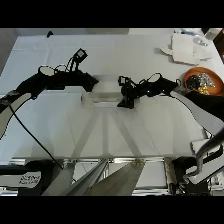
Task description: Fold the box and place the chain.
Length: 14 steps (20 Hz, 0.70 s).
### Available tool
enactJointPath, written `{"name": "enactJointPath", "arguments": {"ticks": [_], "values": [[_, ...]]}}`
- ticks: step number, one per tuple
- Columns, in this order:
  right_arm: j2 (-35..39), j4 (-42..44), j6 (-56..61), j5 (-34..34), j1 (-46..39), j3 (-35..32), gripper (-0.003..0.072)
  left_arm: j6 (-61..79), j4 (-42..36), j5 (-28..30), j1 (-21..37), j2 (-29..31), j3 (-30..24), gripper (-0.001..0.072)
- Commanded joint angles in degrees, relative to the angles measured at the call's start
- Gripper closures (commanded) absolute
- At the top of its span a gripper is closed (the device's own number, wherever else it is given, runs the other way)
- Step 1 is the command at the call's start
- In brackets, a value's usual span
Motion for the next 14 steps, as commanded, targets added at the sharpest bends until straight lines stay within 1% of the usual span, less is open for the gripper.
{"name": "enactJointPath", "arguments": {"ticks": [1,3,6,7,9,11,14], "values": [[0.00,0.00,-0.02,0.02,0.02,-0.02,0.0231,-2.60,-0.04,1.11,-0.66,-3.91,-0.02,0.0703],[0.00,0.00,0.00,0.02,0.02,-0.02,0.0231,-2.58,0.35,1.11,-0.94,-4.39,-0.02,0.0702],[0.02,0.00,-0.02,0.02,0.02,-0.02,0.0231,-2.56,0.42,0.79,-0.46,-3.37,-0.02,0.0702],[0.02,0.00,0.00,0.02,0.02,-0.02,0.0231,-2.56,0.50,0.15,-0.04,-2.56,-0.02,0.0702],[0.00,0.00,-0.02,0.04,0.02,-0.02,0.0231,-2.51,0.59,-3.28,1.55,0.17,-0.02,0.0702],[0.02,0.00,0.00,0.02,0.02,-0.02,0.0231,-2.32,0.68,-10.01,4.50,3.82,-0.02,0.0701],[0.02,0.00,0.00,0.02,0.02,-0.02,0.0231,1.16,2.16,-24.30,9.64,6.34,-0.02,0.0701]]}}
